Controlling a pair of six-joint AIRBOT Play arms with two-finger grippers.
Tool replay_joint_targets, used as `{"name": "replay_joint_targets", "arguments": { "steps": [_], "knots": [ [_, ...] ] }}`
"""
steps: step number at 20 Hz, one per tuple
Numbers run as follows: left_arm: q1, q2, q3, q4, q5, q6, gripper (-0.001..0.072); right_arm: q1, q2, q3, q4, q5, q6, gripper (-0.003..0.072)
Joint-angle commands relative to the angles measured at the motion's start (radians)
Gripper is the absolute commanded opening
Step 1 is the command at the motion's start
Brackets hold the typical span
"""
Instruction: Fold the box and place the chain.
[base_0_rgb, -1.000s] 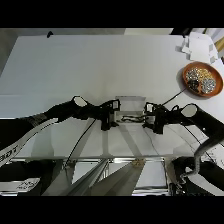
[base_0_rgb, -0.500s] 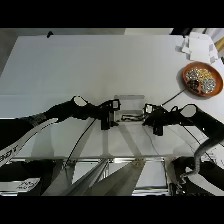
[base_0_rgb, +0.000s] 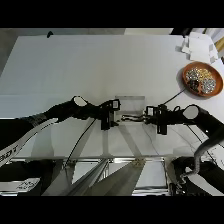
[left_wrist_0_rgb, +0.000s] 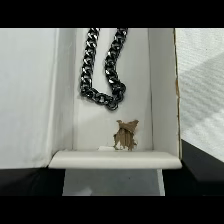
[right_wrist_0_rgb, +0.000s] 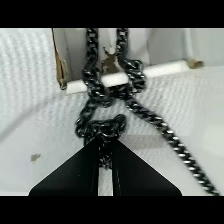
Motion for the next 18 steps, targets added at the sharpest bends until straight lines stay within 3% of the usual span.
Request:
{"name": "replay_joint_targets", "arguments": {
  "steps": [1, 7, 11, 18],
  "knots": [
    [0.0, 0.0, 0.0, 0.0, -0.001, -0.001, 0.0321, 0.001, 0.091, 0.001, 0.032, 0.025, 0.002, 0.0018],
    [0.0, 0.0, 0.0, 0.0, -0.001, -0.001, 0.0321, 0.001, 0.229, 0.001, 0.367, 0.061, 0.001, 0.0018],
    [0.0, 0.0, 0.0, 0.0, -0.001, -0.001, 0.0321, 0.001, 0.242, 0.001, 0.62, 0.099, 0.001, 0.0018],
    [0.0, 0.0, 0.0, 0.0, -0.001, -0.001, 0.0321, 0.001, 0.24, 0.001, 0.751, 0.135, 0.001, 0.0018]
  ]
}}
